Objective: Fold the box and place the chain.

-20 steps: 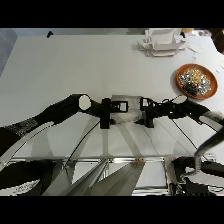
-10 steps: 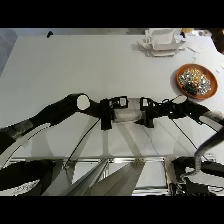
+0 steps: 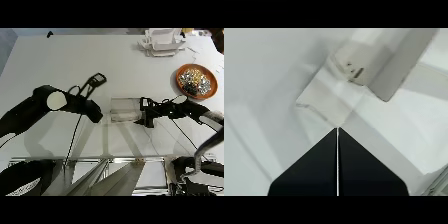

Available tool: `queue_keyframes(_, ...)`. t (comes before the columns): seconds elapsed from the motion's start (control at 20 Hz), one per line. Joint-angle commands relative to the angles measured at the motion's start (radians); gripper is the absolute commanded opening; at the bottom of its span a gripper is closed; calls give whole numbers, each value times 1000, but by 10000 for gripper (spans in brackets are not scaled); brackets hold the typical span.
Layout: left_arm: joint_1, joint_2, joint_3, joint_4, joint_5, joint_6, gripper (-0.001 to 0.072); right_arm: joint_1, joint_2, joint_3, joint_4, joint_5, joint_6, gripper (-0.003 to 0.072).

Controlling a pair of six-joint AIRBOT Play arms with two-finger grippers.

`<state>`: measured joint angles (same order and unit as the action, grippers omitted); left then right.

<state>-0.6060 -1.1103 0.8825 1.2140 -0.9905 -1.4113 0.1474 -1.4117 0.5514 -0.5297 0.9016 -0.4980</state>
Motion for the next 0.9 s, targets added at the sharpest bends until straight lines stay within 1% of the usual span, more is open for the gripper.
queue_keyframes(0.0, 92, 9, -15, 51, -43, -335, 3, 0, 1, 0, 0, 0, 0, 402)
queue_keyframes(0.2, 160, -110, -69, -40, -4, -356, 4, 0, 1, 0, 0, 0, 0, 402)
queue_keyframes(0.3, 166, -185, -80, -83, 21, -354, 8, 0, 1, 0, 0, 0, 0, 402)
queue_keyframes(0.4, 165, -257, -81, -129, 66, -354, 8, 0, 1, 0, 0, 0, 0, 402)
queue_keyframes(0.5, 161, -307, -81, -207, 105, -320, 7, 0, 1, 0, 0, 0, 0, 402)
queue_keyframes(0.6, 156, -316, -81, -305, 119, -226, 6, 0, 1, 0, 0, 0, 0, 402)
queue_keyframes(0.7, 155, -315, -81, -366, 118, -182, 8, 0, 1, 0, 0, 0, 0, 402)
queue_keyframes(0.85, 155, -317, -81, -363, 118, -185, 4, 0, 1, 0, 0, 0, 0, 402)
